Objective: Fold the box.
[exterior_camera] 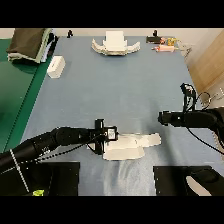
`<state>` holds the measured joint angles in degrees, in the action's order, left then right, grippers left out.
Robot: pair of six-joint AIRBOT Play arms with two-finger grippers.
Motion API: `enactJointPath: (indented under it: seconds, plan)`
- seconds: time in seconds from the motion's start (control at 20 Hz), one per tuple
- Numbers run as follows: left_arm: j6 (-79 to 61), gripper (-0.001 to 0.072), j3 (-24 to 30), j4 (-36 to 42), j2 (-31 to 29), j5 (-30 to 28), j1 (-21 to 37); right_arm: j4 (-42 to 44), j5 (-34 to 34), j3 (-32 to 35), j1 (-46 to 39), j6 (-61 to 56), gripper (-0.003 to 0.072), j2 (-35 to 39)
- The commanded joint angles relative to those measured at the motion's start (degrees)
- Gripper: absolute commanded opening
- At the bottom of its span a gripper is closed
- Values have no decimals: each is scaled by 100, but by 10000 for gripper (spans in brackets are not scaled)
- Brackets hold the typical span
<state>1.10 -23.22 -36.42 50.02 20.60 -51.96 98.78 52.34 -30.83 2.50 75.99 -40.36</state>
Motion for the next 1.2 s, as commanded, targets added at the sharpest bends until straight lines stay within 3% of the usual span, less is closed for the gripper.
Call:
enactJointPath:
  seconds: [0.0,0.5,1.15]
  plan:
    - [-4,11,-66,44,-7,197,133,2,2,-2,7,0,359,-4]
    - [-7,11,-304,74,291,553,136,28,9,-2,7,-2,360,-4]
    - [2,12,-306,195,407,555,133,85,160,-2,7,11,360,-4]
